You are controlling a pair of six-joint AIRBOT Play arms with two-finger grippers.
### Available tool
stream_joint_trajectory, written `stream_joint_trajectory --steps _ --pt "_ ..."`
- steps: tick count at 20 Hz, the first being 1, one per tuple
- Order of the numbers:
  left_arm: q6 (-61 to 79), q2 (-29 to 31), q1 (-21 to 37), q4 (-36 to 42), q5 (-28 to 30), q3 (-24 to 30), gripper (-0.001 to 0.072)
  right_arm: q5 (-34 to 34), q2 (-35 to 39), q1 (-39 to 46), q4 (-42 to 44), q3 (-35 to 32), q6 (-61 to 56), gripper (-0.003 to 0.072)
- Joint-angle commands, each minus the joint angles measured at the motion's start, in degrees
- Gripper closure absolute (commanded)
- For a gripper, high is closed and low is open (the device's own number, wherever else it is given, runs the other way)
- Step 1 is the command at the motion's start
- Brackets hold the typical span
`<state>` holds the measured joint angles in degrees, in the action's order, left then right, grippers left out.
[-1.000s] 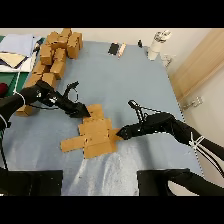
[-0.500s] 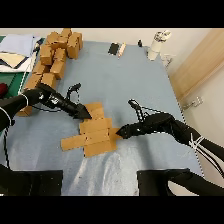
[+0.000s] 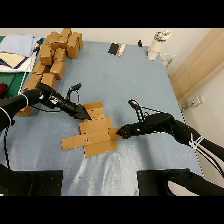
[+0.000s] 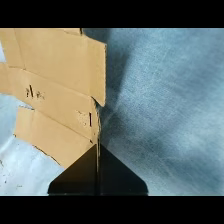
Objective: Fold the box.
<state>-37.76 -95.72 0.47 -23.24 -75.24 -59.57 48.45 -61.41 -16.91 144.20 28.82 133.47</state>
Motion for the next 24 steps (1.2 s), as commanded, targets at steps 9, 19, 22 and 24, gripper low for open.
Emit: stream_joint_trajectory --steps 9,19,22,24 --pt "13.6 0.0 -1.4 3.1 -2.3 -0.2 0.0698 -7.0 0.1 2.1 -10.9 7.3 -4.6 0.0212" --pt "32.8 11.9 -13.4 6.2 14.3 3.4 0.0699 -1.0 0.0 8.3 -18.4 19.1 -18.1 0.0683" --pt "43.8 18.4 -13.3 9.1 20.7 10.6 0.0699 -5.7 0.0 6.2 -18.5 16.9 -21.7 0.0683" --pt "50.3 21.7 -13.3 10.6 23.3 15.2 0.0699 -7.9 0.1 4.5 -18.5 16.9 -22.8 0.0683"
